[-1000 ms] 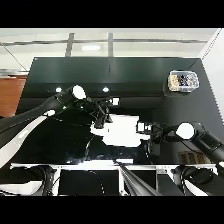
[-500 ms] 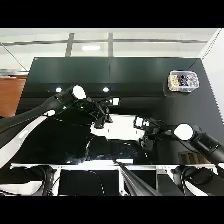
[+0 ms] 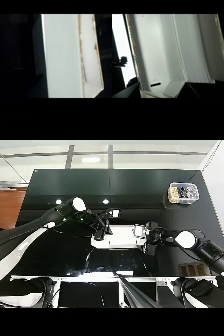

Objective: Fold the box and place the chain.

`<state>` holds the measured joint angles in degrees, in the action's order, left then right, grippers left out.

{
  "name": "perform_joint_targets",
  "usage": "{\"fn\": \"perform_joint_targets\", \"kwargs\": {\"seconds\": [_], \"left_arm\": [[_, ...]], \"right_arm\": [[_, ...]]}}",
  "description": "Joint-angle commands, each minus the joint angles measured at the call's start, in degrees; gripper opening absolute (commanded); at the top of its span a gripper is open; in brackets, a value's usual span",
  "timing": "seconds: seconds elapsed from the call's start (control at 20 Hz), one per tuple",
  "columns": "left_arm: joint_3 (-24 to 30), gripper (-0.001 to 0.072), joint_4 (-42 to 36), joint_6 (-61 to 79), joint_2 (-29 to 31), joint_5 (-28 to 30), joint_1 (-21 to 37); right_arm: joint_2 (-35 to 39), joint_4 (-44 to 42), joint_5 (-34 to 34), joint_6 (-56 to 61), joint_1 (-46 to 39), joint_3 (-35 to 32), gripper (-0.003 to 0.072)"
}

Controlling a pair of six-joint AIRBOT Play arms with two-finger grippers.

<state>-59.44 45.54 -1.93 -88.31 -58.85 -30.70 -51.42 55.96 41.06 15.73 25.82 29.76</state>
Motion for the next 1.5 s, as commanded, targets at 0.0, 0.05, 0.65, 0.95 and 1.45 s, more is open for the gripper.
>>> {"fn": "perform_joint_targets", "kwargs": {"seconds": [0.0, 0.05, 0.65, 0.95, 1.45], "left_arm": [[0.02, 0.0030, 0.00, 0.07, -0.02, 0.20, -0.02], [0.02, 0.0030, 0.00, 0.07, 0.00, 0.37, -0.02], [-2.08, 0.0030, 0.04, 0.00, 0.00, -0.07, -0.02], [-2.08, 0.0030, 0.98, -2.03, -0.07, -0.02, -0.74], [-2.10, 0.0030, 6.12, -9.01, -0.11, 3.08, -4.55]], "right_arm": [[-0.31, 0.61, -2.71, -1.40, -1.66, 0.22, 0.0709], [-0.31, 0.00, -2.73, -1.92, -2.62, 0.22, 0.0709], [-6.62, -16.90, 1.40, -15.89, -4.52, 0.00, 0.0709], [-8.07, -23.50, 1.27, -20.79, -4.52, -4.04, 0.0709], [-9.51, -23.15, -2.16, -22.23, -4.52, -7.13, 0.0709]]}}
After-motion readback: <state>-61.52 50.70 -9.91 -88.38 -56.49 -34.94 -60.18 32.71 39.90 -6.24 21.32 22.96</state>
